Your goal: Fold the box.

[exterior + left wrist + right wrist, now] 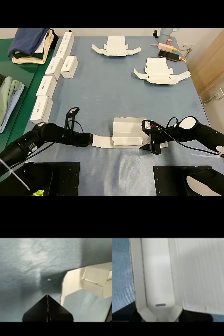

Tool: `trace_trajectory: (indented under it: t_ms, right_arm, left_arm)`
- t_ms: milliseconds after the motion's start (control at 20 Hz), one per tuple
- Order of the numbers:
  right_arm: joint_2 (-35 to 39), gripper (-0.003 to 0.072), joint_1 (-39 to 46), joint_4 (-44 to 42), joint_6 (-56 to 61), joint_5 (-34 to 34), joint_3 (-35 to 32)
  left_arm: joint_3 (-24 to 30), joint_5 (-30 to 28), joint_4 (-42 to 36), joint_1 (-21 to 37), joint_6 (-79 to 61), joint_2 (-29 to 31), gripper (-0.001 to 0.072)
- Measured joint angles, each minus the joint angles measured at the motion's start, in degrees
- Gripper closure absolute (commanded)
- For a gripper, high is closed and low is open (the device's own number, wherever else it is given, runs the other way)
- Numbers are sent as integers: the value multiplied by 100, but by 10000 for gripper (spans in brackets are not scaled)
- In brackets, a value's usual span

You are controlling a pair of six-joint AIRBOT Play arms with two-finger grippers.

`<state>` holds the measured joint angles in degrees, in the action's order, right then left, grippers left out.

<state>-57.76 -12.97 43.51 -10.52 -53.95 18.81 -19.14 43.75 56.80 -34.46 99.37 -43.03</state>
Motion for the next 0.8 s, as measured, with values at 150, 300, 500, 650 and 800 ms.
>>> trace_trajectory:
  t_ms: [150, 300, 500, 650, 800]
  right_arm:
    - [0, 168, 0, 0, 0, 0, 0]
    - [0, 168, 0, 0, -2, 2, 0]
    - [0, 168, 0, 0, 0, 0, 0]
    - [0, 168, 0, 0, -2, 2, 0]
    - [0, 168, 0, 0, -2, 2, 0]
  left_arm:
    - [39, -586, -437, -466, 13, -264, 695]
    - [37, -1008, -780, -828, -61, -317, 695]
    - [-33, -1281, -968, -1040, -122, -205, 693]
    - [-92, -1351, -1023, -1099, -136, -131, 692]
    - [-190, -1364, -1043, -1117, -160, -101, 232]
